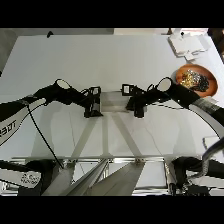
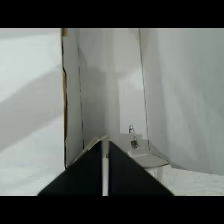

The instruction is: Fold the box and place the chain.

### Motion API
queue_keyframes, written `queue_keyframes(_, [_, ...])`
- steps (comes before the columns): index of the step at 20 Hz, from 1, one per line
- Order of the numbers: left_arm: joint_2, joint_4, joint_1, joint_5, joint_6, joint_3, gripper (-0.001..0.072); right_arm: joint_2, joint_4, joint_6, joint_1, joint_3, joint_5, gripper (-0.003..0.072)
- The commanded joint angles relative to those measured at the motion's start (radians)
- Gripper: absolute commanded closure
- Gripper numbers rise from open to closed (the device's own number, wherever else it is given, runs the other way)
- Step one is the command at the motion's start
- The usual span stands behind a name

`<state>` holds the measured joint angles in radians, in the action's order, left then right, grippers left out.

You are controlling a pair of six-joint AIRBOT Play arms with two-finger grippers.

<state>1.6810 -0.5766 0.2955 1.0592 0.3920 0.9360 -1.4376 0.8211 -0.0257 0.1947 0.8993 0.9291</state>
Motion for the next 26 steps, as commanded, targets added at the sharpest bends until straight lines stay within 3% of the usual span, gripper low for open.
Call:
queue_keyframes(1, [0.0, 0.0, -0.001, -0.001, 0.001, 0.0, 0.0695, 0.005, 0.003, 0.0, -0.001, 0.0, -0.005, 0.0676])
queue_keyframes(9, [0.0, 0.0, -0.001, -0.001, 0.001, 0.0, 0.0695, 0.237, 0.029, -0.08, -0.002, 0.0, 0.005, 0.0676])
queue_keyframes(11, [0.0, 0.0, -0.001, -0.001, 0.001, 0.0, 0.0695, 0.308, 0.131, -0.289, -0.002, 0.0, -0.043, 0.0676])
queue_keyframes(13, [0.0, 0.0, -0.001, -0.001, 0.001, 0.0, 0.0695, 0.355, 0.362, -0.607, -0.003, 0.0, -0.089, 0.0676])
queue_keyframes(14, [0.0, 0.0, -0.001, -0.001, 0.001, 0.0, 0.0695, 0.365, 0.478, -0.777, -0.016, 0.0, -0.082, 0.0676])
queue_keyframes(16, [0.0, 0.0, -0.001, -0.001, 0.001, 0.0, 0.0695, 0.357, 0.567, -1.034, -0.07, -0.001, -0.003, 0.0679])
queue_keyframes(19, [0.0, 0.0, -0.001, -0.001, 0.001, 0.0, 0.0695, 0.317, 0.477, -1.101, -0.165, -0.021, 0.139, 0.0679])
queue_keyframes(26, [0.0, 0.0, -0.001, -0.001, 0.001, 0.0, 0.0695, 0.145, 0.27, -1.157, -0.224, -0.123, 0.073, 0.0682])
